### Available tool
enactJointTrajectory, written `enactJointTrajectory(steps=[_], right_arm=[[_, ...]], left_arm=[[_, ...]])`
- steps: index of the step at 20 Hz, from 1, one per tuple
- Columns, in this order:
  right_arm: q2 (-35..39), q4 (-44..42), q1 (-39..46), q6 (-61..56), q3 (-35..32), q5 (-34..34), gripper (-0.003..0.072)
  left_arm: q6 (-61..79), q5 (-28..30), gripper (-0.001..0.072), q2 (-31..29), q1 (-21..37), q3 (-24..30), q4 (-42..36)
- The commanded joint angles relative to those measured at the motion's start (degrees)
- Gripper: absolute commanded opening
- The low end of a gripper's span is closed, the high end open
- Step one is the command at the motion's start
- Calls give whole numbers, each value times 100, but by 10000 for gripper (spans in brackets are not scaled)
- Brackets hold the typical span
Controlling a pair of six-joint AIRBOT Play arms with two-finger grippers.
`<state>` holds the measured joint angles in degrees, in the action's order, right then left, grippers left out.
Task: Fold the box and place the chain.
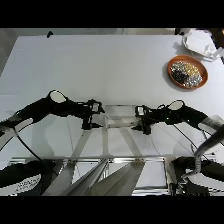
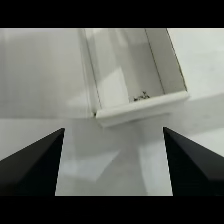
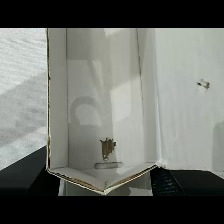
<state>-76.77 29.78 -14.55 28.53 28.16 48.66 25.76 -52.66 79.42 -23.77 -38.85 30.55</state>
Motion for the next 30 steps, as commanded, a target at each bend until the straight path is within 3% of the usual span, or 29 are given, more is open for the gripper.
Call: enactJointTrajectory(steps=[1,10,18,30], right_arm=[[0,-2,-2,-4,7,2,458],[-2,-2,-2,-4,7,2,458],[-2,-2,-2,-4,7,2,458],[-2,-2,-2,-2,7,2,458]], left_arm=[[321,407,702,291,-249,68,-365],[-527,153,702,289,-304,118,186],[-868,863,702,284,-551,444,-293],[-769,920,702,129,-662,444,-437]])
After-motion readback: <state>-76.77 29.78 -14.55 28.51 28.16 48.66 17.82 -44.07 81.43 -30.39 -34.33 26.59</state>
